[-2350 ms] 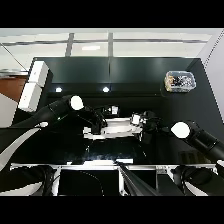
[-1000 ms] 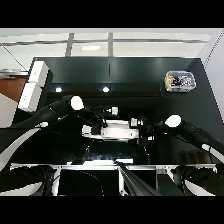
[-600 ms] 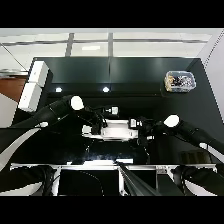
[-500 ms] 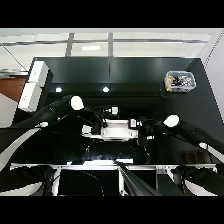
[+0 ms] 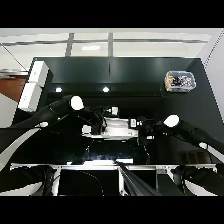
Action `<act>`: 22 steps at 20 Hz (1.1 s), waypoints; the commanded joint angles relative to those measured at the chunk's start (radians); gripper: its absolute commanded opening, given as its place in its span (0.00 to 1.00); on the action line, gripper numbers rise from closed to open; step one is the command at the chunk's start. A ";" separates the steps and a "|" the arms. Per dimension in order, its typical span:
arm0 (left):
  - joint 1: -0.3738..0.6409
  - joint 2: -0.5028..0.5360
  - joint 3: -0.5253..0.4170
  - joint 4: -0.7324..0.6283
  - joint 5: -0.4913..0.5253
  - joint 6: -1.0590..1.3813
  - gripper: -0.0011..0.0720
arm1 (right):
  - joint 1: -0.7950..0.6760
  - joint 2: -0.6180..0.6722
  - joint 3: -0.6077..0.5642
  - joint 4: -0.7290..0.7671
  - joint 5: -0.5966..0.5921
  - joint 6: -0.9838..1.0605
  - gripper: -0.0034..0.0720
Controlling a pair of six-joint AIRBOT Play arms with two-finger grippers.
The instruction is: Fold the box and place the chain.
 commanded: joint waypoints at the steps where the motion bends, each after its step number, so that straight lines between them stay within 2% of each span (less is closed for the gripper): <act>1: 0.002 0.017 0.001 0.044 0.003 -0.053 0.88 | 0.000 0.000 0.000 0.000 0.004 0.000 0.45; 5: 0.005 0.092 0.001 0.267 -0.060 -0.252 0.88 | 0.000 0.000 0.000 -0.001 0.024 0.000 0.45; 9: 0.076 0.194 -0.002 0.281 -0.172 -0.352 0.88 | 0.000 0.003 0.000 -0.008 0.034 0.011 0.45; 11: 0.126 0.235 -0.002 0.280 -0.236 -0.503 0.82 | 0.000 0.003 0.000 -0.008 0.034 0.011 0.45; 13: 0.163 0.256 -0.002 0.274 -0.378 -0.604 0.07 | 0.000 0.003 0.000 -0.008 0.034 0.014 0.45; 15: 0.185 0.257 -0.014 0.224 -0.537 -0.602 0.06 | 0.000 0.003 0.000 -0.008 0.032 0.014 0.45; 16: 0.190 0.257 -0.032 0.168 -0.559 -0.605 0.06 | -0.001 0.003 0.000 -0.008 0.029 0.014 0.45; 18: 0.188 0.257 -0.079 -0.014 -0.541 -0.606 0.06 | 0.000 0.003 0.000 -0.008 0.027 0.014 0.45; 19: 0.185 0.257 -0.106 -0.129 -0.480 -0.607 0.05 | 0.000 0.003 0.000 -0.007 0.027 0.014 0.45; 22: 0.180 0.257 -0.190 -0.417 -0.179 -0.580 0.05 | 0.000 0.003 0.000 -0.008 0.027 0.014 0.45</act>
